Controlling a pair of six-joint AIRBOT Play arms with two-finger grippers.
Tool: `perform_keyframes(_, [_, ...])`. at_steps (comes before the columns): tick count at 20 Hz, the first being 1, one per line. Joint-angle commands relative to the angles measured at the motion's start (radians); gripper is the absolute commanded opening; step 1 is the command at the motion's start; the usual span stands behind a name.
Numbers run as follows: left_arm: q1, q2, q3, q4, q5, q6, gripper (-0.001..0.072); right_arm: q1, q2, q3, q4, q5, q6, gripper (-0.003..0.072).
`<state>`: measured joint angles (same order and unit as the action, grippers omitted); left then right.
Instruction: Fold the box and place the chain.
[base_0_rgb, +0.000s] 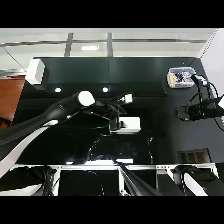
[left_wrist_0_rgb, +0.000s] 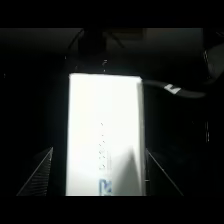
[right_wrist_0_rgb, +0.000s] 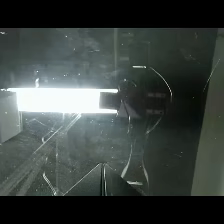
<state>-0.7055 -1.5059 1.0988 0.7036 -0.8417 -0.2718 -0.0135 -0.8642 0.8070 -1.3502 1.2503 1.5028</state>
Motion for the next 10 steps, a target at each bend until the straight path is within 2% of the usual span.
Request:
perform_keyframes(1, [-0.014,-0.121,0.124,0.068,-0.104,-0.163,0.0706,-0.003,0.002,-0.005,-0.008,-0.013,0.012,0.0021])
perform_keyframes(10, [-0.023,-0.135,0.131,0.12,-0.18,-0.169,0.0706,-0.003,0.002,-0.005,-0.008,-0.024,0.011,0.0021])
